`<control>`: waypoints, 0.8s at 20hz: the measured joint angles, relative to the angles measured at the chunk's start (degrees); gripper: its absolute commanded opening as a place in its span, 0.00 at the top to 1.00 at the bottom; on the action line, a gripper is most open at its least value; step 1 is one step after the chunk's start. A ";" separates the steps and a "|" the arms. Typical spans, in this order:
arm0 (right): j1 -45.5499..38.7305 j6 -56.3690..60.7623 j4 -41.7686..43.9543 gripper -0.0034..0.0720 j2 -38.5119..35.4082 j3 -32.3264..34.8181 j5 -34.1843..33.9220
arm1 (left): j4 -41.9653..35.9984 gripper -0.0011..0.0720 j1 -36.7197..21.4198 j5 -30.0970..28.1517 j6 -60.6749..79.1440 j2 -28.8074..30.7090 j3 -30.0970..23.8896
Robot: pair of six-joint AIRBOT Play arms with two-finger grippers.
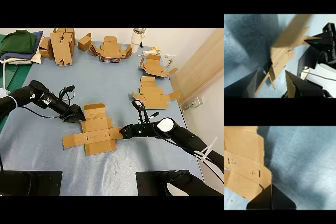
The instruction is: Fold the box.
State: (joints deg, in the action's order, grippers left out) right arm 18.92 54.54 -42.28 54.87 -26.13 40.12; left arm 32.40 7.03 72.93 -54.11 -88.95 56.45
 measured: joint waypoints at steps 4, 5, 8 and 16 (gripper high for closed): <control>1.25 0.04 0.33 0.95 -1.18 0.90 -1.75 | -3.43 0.25 0.02 -1.95 3.87 -2.05 0.00; 1.40 0.11 0.39 0.95 -1.29 1.01 -1.86 | -4.79 0.25 0.02 -2.21 5.33 -2.45 0.00; 1.64 0.72 0.44 0.95 -1.51 1.16 -2.25 | -8.98 0.25 0.13 -2.82 10.10 -3.19 0.00; 1.73 3.19 -0.85 0.95 -1.57 1.20 -2.49 | -15.67 0.43 0.13 -1.14 20.94 -6.60 0.22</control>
State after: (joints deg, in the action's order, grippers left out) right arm 20.64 57.74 -43.13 53.30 -24.93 37.63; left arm 16.73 7.16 71.79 -33.17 -95.55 56.66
